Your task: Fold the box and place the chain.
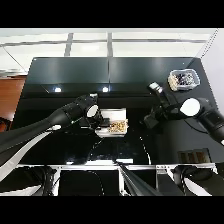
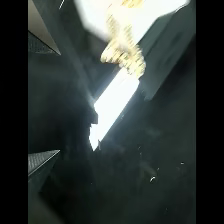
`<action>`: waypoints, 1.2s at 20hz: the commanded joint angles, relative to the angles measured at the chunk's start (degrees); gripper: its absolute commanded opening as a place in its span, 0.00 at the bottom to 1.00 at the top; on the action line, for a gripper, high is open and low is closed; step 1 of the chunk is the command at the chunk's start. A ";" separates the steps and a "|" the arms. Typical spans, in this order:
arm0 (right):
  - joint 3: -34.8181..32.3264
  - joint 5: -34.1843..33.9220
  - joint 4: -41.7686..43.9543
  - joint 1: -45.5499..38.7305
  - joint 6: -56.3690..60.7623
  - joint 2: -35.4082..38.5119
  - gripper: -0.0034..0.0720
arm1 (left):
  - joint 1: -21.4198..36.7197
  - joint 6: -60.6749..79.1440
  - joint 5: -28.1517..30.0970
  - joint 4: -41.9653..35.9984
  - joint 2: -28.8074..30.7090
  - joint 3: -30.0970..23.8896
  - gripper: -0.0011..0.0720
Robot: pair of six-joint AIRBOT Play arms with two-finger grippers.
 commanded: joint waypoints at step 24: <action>-6.19 -16.63 32.13 5.62 -72.98 -14.53 0.63 | 0.02 0.02 -0.04 0.02 0.00 0.02 0.05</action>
